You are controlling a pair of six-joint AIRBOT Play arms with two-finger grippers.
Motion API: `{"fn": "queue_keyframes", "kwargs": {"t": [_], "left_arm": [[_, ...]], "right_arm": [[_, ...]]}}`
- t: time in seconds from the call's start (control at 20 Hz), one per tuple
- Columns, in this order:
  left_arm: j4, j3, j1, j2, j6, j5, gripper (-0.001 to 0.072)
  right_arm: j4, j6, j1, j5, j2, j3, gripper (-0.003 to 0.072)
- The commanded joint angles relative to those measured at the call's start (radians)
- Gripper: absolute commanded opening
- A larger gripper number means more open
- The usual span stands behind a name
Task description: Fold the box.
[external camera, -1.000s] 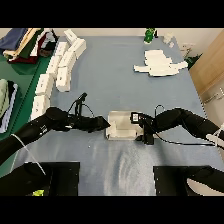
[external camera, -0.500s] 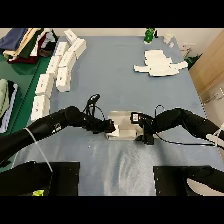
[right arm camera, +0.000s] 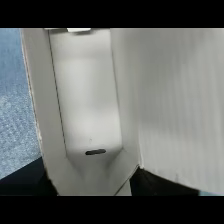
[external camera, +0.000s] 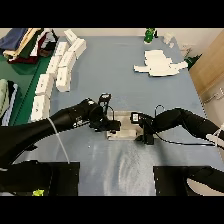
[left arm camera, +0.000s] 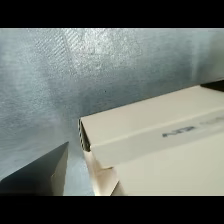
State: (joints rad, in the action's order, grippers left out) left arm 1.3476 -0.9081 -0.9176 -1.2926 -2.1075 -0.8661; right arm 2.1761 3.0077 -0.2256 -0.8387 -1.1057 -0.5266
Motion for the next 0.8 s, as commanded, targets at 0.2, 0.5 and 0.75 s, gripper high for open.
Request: {"fn": "queue_keyframes", "kwargs": {"t": [0.2,0.5,0.75], "left_arm": [[0.210,-0.183,-0.097,-0.158,-0.222,-0.192,0.0478],[0.210,-0.224,-0.111,-0.218,-0.271,-0.226,0.0409],[0.229,-0.227,-0.111,-0.219,-0.337,-0.285,0.0399]], "right_arm": [[0.000,0.000,0.000,0.000,0.000,0.000,0.0504],[0.000,0.000,0.000,0.000,0.000,0.000,0.0504],[0.000,0.000,0.000,0.000,0.000,0.000,0.0504]]}}
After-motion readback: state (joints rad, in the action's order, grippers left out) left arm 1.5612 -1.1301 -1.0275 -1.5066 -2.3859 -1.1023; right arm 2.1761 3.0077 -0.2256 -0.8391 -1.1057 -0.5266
